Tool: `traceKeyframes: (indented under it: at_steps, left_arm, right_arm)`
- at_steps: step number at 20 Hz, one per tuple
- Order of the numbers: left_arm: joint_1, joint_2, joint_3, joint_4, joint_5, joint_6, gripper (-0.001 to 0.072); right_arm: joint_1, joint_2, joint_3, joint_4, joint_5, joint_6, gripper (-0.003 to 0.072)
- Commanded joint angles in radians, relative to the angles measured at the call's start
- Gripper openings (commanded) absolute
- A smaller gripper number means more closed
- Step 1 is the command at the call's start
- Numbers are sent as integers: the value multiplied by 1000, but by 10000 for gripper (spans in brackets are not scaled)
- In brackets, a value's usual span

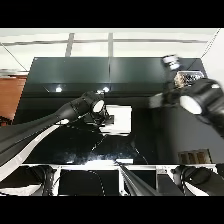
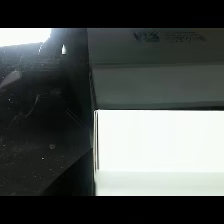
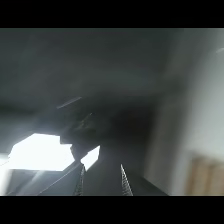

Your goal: Fold the box and place the chain.

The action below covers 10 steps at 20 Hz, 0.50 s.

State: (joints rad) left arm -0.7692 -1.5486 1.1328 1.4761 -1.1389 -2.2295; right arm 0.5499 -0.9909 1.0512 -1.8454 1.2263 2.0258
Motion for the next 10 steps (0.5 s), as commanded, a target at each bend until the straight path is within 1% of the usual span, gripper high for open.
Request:
traceKeyframes:
  at_steps: [1, 2, 3, 4, 6, 7, 8, 10]
  left_arm:
    - [1, 0, 0, 0, 0, -1, 26]
    - [1, 0, 0, 0, 1, 0, 26]
    - [1, 0, 0, 0, 1, -1, 26]
    - [1, 0, 0, 0, 1, 0, 26]
    - [1, 0, 0, 0, 4, -1, 26]
    - [1, 0, 0, 0, 5, -1, 26]
    - [1, 0, 0, 0, 5, 0, 26]
    - [1, 0, 0, 0, 4, 0, 26]
  right_arm:
    - [-193, 64, -54, -234, -112, -6, 278]
    - [-286, 55, -92, -220, -214, 1, 297]
    - [-372, 37, -124, -195, -302, 33, 635]
    - [-465, -3, -144, -117, -372, 38, 714]
    - [-623, -121, -137, 122, -452, 12, 714]
    - [-676, -177, -111, 217, -472, 3, 714]
    - [-721, -240, -61, 300, -473, -17, 714]
    - [-774, -365, 76, 393, -426, -58, 713]
